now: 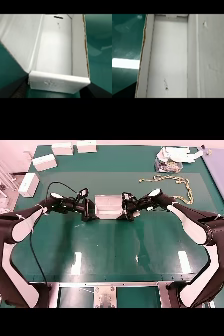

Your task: Fold the box and place the chain.

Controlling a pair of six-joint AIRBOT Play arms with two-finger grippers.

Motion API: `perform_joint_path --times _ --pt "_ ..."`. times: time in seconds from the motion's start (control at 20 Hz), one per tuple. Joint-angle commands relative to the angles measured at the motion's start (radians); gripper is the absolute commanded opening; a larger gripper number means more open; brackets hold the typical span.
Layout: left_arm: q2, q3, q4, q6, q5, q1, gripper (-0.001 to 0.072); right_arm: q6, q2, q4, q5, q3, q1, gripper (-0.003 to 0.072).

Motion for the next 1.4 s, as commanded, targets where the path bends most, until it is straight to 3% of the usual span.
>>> perform_joint_path --times 0.0,0.7,1.35 --pt "-0.003 0.001 -0.02 0.01 -0.005 -0.001 0.072 -0.001 0.001 0.0 0.002 0.001 0.001 0.0583" --pt "-0.007 0.002 -0.057 0.077 -0.013 0.031 0.072 -0.001 0.001 0.0 0.002 0.001 0.001 0.0583" --pt "-0.051 0.072 -0.031 0.093 -0.02 0.031 0.0718 -0.001 0.001 0.0 0.002 0.001 0.001 0.0582"
